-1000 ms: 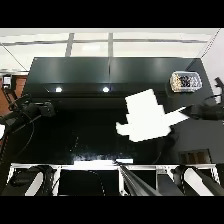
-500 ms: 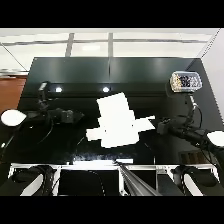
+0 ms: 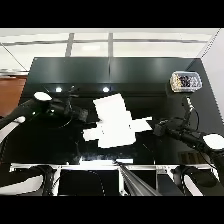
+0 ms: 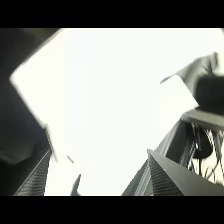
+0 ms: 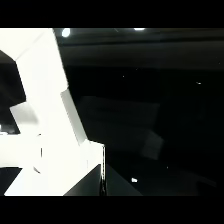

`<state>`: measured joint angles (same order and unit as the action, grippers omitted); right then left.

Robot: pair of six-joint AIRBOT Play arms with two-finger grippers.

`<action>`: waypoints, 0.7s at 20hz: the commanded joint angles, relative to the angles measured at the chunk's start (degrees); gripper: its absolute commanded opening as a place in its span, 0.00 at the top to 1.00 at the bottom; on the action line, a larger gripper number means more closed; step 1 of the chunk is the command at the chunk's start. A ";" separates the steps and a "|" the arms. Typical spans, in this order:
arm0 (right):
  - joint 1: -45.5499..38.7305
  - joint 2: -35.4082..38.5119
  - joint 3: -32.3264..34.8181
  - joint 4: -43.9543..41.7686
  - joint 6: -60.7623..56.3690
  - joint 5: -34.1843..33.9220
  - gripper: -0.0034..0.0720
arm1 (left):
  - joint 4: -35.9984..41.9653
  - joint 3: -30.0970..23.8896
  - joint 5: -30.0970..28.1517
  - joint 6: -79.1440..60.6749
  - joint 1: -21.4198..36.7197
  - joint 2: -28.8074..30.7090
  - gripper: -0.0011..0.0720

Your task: Fold the box and place the chain.

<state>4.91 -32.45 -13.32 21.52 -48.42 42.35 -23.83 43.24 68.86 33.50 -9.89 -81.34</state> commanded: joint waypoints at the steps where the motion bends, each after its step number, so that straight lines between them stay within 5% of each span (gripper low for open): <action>1: 0.22 0.04 0.04 -0.02 -0.85 1.44 0.94 | 2.01 4.92 3.74 -7.78 -1.46 -7.45 0.03; 6: 0.22 0.04 0.04 2.27 -2.97 2.01 0.94 | -1.07 11.17 11.58 -7.74 -1.53 -15.19 0.03; 14: 0.20 0.04 0.04 5.35 -5.75 2.05 0.94 | -12.13 14.36 4.94 -3.98 -1.18 -15.32 0.03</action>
<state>5.08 -32.42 -13.28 25.98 -53.04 44.47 -32.25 56.47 75.46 28.53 -11.25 -96.36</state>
